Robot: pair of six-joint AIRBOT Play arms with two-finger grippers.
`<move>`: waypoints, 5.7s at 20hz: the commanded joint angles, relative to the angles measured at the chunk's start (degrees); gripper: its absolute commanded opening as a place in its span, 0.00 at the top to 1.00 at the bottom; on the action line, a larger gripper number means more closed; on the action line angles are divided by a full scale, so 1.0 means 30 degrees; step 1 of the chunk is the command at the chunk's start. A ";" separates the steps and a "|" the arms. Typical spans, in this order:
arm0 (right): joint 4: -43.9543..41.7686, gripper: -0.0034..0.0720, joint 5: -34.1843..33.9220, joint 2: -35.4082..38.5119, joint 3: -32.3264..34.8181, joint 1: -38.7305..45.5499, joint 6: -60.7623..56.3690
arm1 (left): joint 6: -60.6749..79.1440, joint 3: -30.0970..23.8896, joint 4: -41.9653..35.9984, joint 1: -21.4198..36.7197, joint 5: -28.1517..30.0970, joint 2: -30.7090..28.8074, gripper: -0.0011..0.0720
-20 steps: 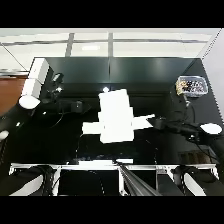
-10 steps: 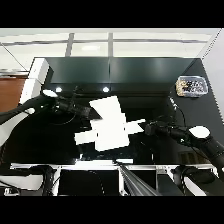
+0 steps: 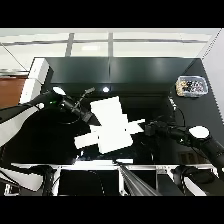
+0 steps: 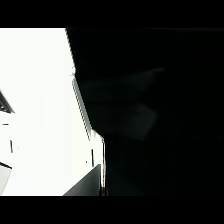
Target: Fold the box and place the chain.
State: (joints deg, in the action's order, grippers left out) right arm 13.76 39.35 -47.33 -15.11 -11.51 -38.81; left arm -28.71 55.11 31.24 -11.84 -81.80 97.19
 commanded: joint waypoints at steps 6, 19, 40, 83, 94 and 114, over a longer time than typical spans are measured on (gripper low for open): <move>0.9347 0.04 0.4422 0.0015 -0.4969 0.2200 0.0007 | 0.0984 0.0219 0.0568 -0.0044 -0.0066 -0.1552 0.95; 1.3005 0.05 0.5625 -0.0058 -0.4248 -0.1858 0.5974 | 1.1446 -0.3104 0.1370 -0.5625 1.0768 -0.4685 0.95; 1.3391 0.05 -0.1523 -0.0459 -0.2586 -0.7118 0.6382 | 1.1446 -0.3096 0.1377 -0.5617 1.0746 -0.4422 0.95; 0.5581 0.05 0.0015 -0.5785 -0.2783 -0.3847 1.7180 | 1.1446 -0.3096 0.1362 -0.5617 1.0746 -0.4379 0.95; 0.5574 0.07 -0.0131 -0.5807 -0.2798 -0.3854 1.7121 | 1.1446 -0.3096 0.1362 -0.5617 1.0746 -0.4371 0.95; 0.6054 0.34 -0.0328 -0.6105 -0.3038 -0.4080 1.6429 | 1.0528 -0.3053 0.1413 -0.5406 1.0047 -0.4794 0.64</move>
State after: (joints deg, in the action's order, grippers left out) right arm 31.88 38.48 -65.65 -24.16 -23.73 10.50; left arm 4.97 45.80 36.86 -28.45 -49.78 83.77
